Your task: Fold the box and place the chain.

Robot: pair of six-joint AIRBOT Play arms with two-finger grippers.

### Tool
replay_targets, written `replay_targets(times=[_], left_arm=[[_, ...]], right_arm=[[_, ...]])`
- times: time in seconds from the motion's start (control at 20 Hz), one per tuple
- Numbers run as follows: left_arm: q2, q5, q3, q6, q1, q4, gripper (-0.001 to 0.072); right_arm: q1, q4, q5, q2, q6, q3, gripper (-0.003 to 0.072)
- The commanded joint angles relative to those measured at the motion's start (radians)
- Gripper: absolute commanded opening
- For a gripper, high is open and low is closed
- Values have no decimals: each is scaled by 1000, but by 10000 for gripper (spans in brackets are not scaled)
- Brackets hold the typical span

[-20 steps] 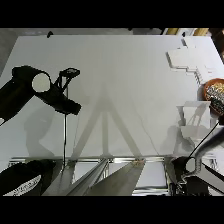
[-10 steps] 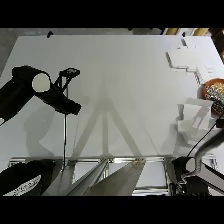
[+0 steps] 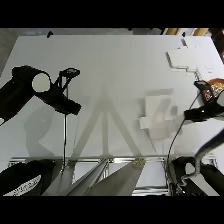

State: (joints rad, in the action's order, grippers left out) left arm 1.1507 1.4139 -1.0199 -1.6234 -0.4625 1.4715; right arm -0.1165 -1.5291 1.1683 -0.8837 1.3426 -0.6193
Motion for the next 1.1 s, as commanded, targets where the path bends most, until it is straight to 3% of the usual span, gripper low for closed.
replay_targets(times=[0.0, 0.25, 0.4, 0.45, 0.5, 0.6, 0.65, 0.85, 1.05], left_arm=[[-1, 0, 0, 0, 0, 0, 8], [-1, -5, 0, 2, 0, 2, 8], [1, -90, 0, 8, 0, 2, 10], [4, -124, 0, 42, 0, -16, 71], [9, -160, 0, 116, 0, -65, 216], [33, -219, 3, 314, 0, -247, 367], [55, -231, 3, 416, 0, -355, 486], [180, -216, 3, 689, 0, -645, 513], [293, -192, 3, 822, 0, -737, 513]], right_arm=[[208, 236, -210, 172, 48, 145, 16], [410, 224, -272, 225, 124, 251, 17], [444, 221, -297, 225, 146, 253, 17], [444, 220, -303, 225, 146, 253, 17], [444, 219, -307, 225, 146, 253, 17], [444, 220, -308, 225, 146, 253, 17], [444, 220, -308, 225, 146, 253, 17], [444, 220, -309, 225, 146, 253, 18], [444, 220, -309, 225, 146, 253, 18]])
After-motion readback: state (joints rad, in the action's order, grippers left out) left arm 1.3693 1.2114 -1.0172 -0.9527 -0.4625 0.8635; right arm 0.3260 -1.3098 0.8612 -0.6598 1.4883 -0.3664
